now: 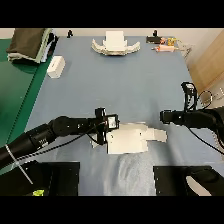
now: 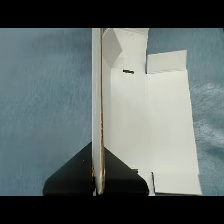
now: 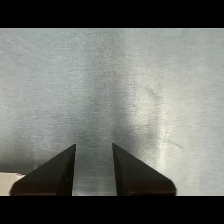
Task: Fold the box.
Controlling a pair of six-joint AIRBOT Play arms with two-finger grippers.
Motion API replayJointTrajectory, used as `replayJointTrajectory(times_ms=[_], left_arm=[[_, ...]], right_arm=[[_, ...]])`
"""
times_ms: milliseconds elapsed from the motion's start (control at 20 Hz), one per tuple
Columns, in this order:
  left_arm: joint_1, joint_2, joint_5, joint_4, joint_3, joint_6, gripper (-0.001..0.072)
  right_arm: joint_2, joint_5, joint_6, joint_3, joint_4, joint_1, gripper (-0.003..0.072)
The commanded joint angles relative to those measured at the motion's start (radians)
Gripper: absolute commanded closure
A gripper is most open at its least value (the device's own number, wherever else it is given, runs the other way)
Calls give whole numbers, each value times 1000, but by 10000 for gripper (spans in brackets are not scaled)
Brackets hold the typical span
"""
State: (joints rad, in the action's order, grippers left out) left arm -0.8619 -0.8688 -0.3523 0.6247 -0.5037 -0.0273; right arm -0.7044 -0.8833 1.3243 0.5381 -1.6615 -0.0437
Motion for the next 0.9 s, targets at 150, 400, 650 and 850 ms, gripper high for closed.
replayJointTrajectory(times_ms=[150,400,650,850], left_arm=[[-118,21,268,4,152,-10,703],[-136,16,263,4,166,-9,701],[-136,-4,201,4,166,-9,699],[-136,-3,155,4,165,-9,699]], right_arm=[[0,0,0,1,-23,0,312],[0,0,0,1,-33,0,311],[0,0,0,1,-53,-1,312],[0,0,0,1,-53,-1,312]])
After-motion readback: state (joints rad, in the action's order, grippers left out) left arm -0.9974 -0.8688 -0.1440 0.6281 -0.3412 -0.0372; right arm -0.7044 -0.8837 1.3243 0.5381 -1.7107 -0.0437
